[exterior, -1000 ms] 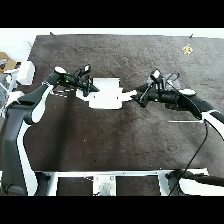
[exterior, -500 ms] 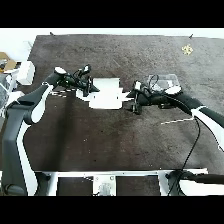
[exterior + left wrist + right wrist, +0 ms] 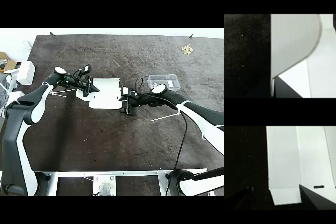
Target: Fold the box and place the chain.
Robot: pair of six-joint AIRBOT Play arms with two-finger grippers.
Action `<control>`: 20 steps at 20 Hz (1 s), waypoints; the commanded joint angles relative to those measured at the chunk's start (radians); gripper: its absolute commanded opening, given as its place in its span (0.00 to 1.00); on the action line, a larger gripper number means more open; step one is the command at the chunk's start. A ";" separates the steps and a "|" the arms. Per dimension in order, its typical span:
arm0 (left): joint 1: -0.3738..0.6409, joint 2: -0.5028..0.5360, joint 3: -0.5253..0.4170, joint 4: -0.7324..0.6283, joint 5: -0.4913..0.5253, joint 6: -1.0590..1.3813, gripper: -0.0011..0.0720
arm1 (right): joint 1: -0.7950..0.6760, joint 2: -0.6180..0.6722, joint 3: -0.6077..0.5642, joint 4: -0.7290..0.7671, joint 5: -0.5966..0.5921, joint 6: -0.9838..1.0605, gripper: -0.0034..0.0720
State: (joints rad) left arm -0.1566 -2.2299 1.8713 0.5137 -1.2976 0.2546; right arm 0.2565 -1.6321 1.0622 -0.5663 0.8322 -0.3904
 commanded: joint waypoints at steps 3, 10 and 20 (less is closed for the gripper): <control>0.000 -0.001 0.000 0.001 0.007 0.000 0.03 | 0.019 -0.023 0.013 -0.011 -0.051 0.010 0.90; 0.000 -0.001 0.000 0.001 0.007 0.000 0.03 | 0.066 -0.034 0.014 -0.077 -0.196 0.025 0.90; 0.000 -0.001 0.000 0.001 0.007 0.000 0.03 | 0.014 0.054 0.036 0.001 -0.198 0.032 0.87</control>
State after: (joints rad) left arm -0.1570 -2.2299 1.8706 0.5140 -1.2900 0.2539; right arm 0.2974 -1.5959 1.0836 -0.6125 0.5804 -0.3599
